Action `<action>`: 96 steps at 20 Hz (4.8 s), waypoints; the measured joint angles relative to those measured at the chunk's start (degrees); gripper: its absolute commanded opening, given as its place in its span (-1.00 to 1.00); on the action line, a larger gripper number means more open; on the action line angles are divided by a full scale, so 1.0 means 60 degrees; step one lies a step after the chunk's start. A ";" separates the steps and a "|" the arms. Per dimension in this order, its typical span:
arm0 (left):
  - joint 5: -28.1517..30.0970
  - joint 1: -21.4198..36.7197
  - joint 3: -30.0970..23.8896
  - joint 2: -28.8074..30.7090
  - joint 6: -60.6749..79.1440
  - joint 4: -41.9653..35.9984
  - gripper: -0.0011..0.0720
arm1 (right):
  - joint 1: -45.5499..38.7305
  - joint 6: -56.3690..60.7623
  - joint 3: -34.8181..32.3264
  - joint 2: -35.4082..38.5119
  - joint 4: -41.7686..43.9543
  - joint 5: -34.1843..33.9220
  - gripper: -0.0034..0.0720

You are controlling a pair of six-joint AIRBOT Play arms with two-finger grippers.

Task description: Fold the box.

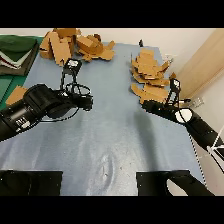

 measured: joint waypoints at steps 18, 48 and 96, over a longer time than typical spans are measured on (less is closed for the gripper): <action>-0.1752 0.0000 0.0000 0.0000 0.0000 0.0171 0.94 | -0.4175 0.0794 0.3450 -0.1559 0.0663 0.3446 0.19; -0.4758 0.0018 0.0000 -0.0051 -0.0331 -0.0433 0.94 | -0.7650 -0.2830 0.7093 -0.8069 0.2710 0.4466 0.18; -0.2004 0.1177 -0.0015 -0.0171 -0.0393 -0.1082 0.94 | -0.4226 -0.2437 0.5890 -0.7042 0.2062 0.7311 -0.90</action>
